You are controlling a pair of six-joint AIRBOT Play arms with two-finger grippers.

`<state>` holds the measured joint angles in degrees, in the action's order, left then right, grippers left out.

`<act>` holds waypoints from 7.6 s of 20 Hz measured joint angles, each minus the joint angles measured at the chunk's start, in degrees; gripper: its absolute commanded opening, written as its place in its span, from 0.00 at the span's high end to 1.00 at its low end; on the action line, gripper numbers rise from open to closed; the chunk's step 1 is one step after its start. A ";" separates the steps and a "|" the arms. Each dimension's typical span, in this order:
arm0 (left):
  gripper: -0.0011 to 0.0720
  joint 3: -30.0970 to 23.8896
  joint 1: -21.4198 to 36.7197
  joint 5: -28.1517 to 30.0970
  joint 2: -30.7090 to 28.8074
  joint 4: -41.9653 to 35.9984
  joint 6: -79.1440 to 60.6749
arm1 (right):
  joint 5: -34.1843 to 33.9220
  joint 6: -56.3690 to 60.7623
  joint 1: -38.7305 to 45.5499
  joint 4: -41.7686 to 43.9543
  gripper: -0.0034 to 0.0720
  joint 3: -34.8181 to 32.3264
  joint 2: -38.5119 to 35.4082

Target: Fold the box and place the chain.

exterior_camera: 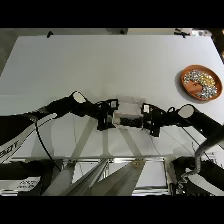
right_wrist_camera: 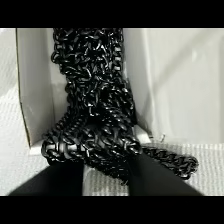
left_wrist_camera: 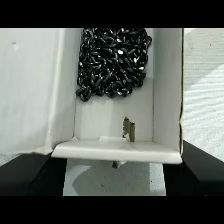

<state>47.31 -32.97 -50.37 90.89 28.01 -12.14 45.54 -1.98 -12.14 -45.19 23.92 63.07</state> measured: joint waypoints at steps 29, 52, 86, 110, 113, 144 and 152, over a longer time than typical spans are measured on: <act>0.52 0.00 0.00 0.00 0.00 0.00 -0.02 | 0.63 13.79 -2.99 3.63 0.94 0.94 -29.94; 0.52 0.00 0.00 0.00 0.00 0.00 -0.02 | -9.68 24.61 -15.26 14.53 0.80 4.24 -7.34; 0.52 0.00 0.02 -0.02 0.00 0.00 0.07 | 3.21 3.58 1.25 -0.11 0.94 2.73 -0.50; 0.52 0.00 0.00 0.00 0.00 0.00 -0.02 | -3.80 19.39 -11.19 4.00 0.93 3.08 -13.35; 0.52 0.00 0.02 0.02 0.00 0.00 -0.02 | -4.28 20.31 -12.00 6.47 0.75 3.45 -8.68; 0.52 0.00 0.00 0.00 0.00 0.02 -0.02 | 33.42 41.07 -3.08 -9.09 0.60 48.33 26.60; 0.52 0.00 0.00 0.00 0.00 0.02 -0.02 | 34.73 38.38 -8.50 -13.90 0.38 40.96 16.59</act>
<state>47.31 -32.97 -50.37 90.89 28.03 -12.16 80.27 36.40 -20.64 -59.09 64.88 79.66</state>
